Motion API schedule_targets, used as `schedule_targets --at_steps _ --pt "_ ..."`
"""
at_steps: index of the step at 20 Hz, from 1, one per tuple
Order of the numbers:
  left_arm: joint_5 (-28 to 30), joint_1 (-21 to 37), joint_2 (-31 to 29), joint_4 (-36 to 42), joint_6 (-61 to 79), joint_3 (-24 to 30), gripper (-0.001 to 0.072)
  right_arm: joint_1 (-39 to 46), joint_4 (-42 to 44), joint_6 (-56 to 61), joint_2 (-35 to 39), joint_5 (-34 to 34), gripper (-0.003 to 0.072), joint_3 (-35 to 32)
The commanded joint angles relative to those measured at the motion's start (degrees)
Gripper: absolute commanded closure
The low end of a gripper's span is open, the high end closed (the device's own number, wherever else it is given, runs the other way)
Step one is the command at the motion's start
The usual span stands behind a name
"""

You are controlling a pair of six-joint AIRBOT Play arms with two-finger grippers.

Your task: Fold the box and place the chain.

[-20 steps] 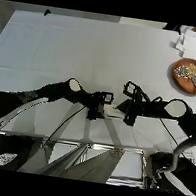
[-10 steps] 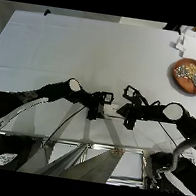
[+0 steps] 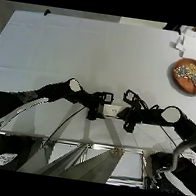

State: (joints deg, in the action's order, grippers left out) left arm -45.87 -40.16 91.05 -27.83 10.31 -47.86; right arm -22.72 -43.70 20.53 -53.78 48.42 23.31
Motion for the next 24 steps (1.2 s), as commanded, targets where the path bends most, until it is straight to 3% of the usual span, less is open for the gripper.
schedule_targets --at_steps 1,6,12,16,18,20,22,24 --pt "0.00 0.07 -0.04 0.11 -0.07 -0.02 0.0640 -0.07 -0.76 -0.04 -0.52 -1.01 0.0678 -0.72" --pt "0.00 0.07 -0.04 0.11 -0.07 -0.02 0.0640 -0.07 0.28 -0.07 -0.37 -1.55 0.0678 -0.55" --pt "0.00 0.07 -0.04 0.11 -0.07 -0.02 0.0640 -0.07 10.01 -1.99 3.19 -3.21 0.0677 3.15" --pt "0.00 0.07 -0.04 0.11 -0.04 -0.02 0.0640 -0.07 11.30 0.39 5.81 -2.56 0.0677 5.99" --pt "0.00 0.07 -0.04 0.11 -0.07 -0.02 0.0640 0.00 4.68 9.60 7.65 -2.54 0.0677 6.80" --pt "0.00 0.07 -0.04 0.11 -0.07 -0.02 0.0640 0.00 -12.52 30.08 9.49 0.61 0.0677 8.07" --pt "0.02 0.07 -0.04 0.11 -0.07 -0.02 0.0640 0.00 -34.64 52.41 9.97 13.18 0.0679 10.69" --pt "-0.02 0.07 -0.04 0.11 -0.07 -0.02 0.0640 0.00 -49.05 59.28 9.97 28.00 0.0679 11.58"
